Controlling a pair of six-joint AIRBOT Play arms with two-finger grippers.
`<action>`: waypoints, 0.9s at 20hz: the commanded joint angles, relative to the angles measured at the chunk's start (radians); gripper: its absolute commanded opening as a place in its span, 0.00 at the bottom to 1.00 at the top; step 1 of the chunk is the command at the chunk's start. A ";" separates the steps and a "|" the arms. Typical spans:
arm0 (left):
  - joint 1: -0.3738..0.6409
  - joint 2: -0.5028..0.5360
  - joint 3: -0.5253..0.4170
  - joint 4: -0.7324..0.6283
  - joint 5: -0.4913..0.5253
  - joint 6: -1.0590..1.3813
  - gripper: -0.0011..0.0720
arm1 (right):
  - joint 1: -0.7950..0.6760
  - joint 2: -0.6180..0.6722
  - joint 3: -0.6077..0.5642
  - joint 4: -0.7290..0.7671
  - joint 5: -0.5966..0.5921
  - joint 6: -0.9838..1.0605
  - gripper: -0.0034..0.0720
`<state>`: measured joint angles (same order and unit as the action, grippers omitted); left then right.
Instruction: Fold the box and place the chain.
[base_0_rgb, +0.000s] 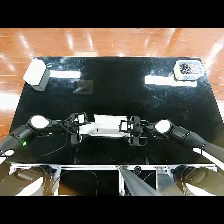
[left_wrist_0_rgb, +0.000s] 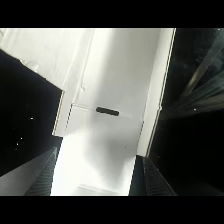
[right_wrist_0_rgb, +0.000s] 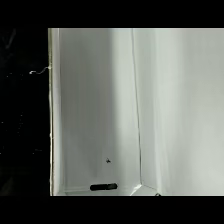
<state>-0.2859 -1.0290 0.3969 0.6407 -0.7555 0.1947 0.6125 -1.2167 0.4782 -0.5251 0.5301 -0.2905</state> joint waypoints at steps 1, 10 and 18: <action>-0.005 -0.020 0.000 -0.029 0.018 0.005 0.89 | 0.001 0.000 0.000 0.000 0.000 0.000 0.75; -0.048 -0.028 0.000 -0.029 0.049 0.027 0.89 | 0.001 0.000 0.000 0.000 0.000 0.000 0.75; -0.046 -0.016 0.000 0.131 0.007 -0.151 0.89 | 0.001 0.000 0.000 0.000 0.000 0.000 0.75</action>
